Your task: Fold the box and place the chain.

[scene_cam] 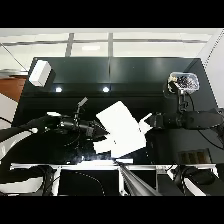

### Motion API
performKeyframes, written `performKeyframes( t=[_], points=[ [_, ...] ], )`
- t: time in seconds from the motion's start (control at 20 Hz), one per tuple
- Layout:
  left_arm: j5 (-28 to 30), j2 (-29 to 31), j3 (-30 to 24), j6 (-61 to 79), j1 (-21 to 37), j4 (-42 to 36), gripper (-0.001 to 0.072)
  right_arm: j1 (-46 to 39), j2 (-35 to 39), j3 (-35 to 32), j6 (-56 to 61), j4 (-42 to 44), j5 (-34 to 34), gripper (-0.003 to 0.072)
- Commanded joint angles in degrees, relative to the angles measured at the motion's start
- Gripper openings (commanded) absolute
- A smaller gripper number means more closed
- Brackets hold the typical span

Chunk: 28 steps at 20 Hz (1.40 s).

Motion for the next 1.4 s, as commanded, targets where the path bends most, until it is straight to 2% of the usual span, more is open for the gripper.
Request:
performKeyframes(
  t=[0.0, 0.25, 0.4, 0.45, 0.55, 0.7, 0.85, 0.9, 0.95, 1.05, 1.2, 1.25, 1.35],
  points=[
    [-0.3, -1.6, 0.2, 2.8, 0.0, 0.3, 0.0653, 0.0, 0.0, 0.0, 0.0, -0.4, 0.2, 0.0021],
    [0.0, -1.6, 0.2, 2.9, 0.0, 0.1, 0.0634, 0.0, 0.0, 0.0, 0.0, -0.5, 0.4, 0.0021],
    [-3.0, -1.6, 0.3, 5.1, 0.0, 0.3, 0.0616, 0.0, 0.0, 0.0, 0.0, -0.4, 0.6, 0.0021],
    [-2.4, -1.6, 0.6, 4.9, -0.3, 2.1, 0.0616, 0.0, 0.0, 0.0, 0.0, -0.4, 0.7, 0.0021],
    [0.0, -1.6, 2.8, 1.3, -1.4, 5.7, 0.0617, 0.0, 0.0, 0.0, 0.0, -0.4, 0.7, 0.0021],
    [-0.5, -1.6, 6.9, 1.3, -4.0, 7.3, 0.0615, 0.0, 0.0, 0.0, 0.1, -0.4, 0.6, 0.0021],
    [0.2, -1.6, 10.5, -1.4, -5.6, 12.5, 0.0614, 0.0, 0.0, 0.0, 0.2, -0.4, 0.6, 0.0021],
    [0.3, -1.6, 11.3, -1.5, -6.0, 14.1, 0.0581, 0.0, 0.0, 0.0, 0.2, -0.4, 0.6, 0.0021],
    [0.4, -1.6, 11.7, -1.7, -6.3, 15.4, 0.0435, 0.0, 0.0, 0.0, 0.2, -0.4, 0.6, 0.0021],
    [0.4, -1.6, 11.8, -1.7, -6.5, 15.8, 0.0323, 0.0, 0.0, 0.0, 0.2, -0.4, 0.6, 0.0021],
    [0.9, -1.6, 11.8, -1.7, -6.4, 15.8, 0.0084, 0.0, 0.0, 0.0, 0.2, -0.4, 0.6, 0.0021],
    [0.9, -1.6, 11.8, -1.7, -6.4, 15.8, 0.0043, 0.0, 0.0, 0.0, 0.2, -0.4, 0.6, 0.0021],
    [0.9, -1.6, 11.9, -1.6, -6.3, 16.0, 0.0028, 0.0, 0.0, 0.0, 0.3, -0.5, 0.2, 0.0022]
  ],
)
